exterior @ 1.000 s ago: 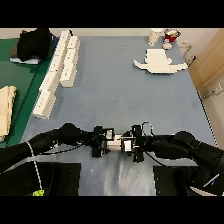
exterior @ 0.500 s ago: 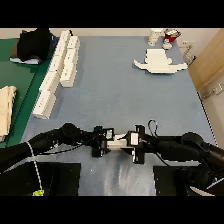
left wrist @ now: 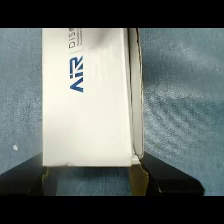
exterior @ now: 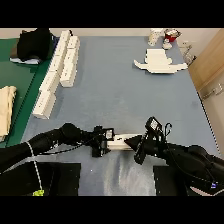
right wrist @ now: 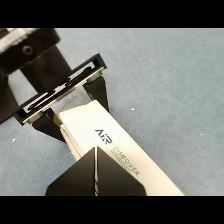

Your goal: Fold the box.

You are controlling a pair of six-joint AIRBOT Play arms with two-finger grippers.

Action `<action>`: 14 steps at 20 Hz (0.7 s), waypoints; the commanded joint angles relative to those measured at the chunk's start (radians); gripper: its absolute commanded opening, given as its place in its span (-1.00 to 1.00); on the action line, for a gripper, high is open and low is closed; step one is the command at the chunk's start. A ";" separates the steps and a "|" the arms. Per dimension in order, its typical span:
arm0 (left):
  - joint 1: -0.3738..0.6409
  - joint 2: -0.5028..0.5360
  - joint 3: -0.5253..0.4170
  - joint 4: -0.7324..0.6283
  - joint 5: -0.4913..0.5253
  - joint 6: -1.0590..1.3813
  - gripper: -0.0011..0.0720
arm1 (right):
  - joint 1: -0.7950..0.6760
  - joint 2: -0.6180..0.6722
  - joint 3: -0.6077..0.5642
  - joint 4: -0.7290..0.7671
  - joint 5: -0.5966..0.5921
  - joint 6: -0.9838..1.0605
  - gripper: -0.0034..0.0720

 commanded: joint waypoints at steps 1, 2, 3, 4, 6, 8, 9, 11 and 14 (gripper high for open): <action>0.001 -0.001 0.000 0.000 0.000 0.000 0.27 | 0.022 -0.022 -0.033 0.013 0.072 0.061 -0.87; 0.001 -0.001 0.000 0.000 0.000 0.000 0.27 | 0.024 -0.038 -0.034 0.013 0.074 0.060 -0.87; 0.001 -0.001 0.000 0.000 0.000 0.000 0.27 | 0.029 -0.052 -0.037 0.014 0.077 0.060 -0.87; 0.001 -0.001 0.000 0.000 0.000 0.000 0.27 | 0.040 -0.064 -0.039 0.013 0.077 0.061 -0.87; 0.001 -0.001 0.000 0.000 0.000 0.000 0.27 | 0.059 -0.086 -0.047 0.014 0.076 0.068 -0.87; 0.001 -0.001 0.000 0.000 0.000 0.000 0.27 | 0.082 -0.098 -0.063 0.014 0.078 0.072 -0.87; 0.001 -0.001 0.000 0.000 0.000 0.000 0.27 | 0.086 -0.100 -0.069 0.013 0.078 0.082 -0.87; 0.001 -0.001 0.000 0.000 0.000 0.000 0.27 | 0.087 -0.100 -0.074 0.013 0.078 0.083 -0.87; 0.001 -0.001 0.000 0.000 0.000 0.000 0.27 | 0.086 -0.102 -0.075 0.006 0.079 0.083 -0.87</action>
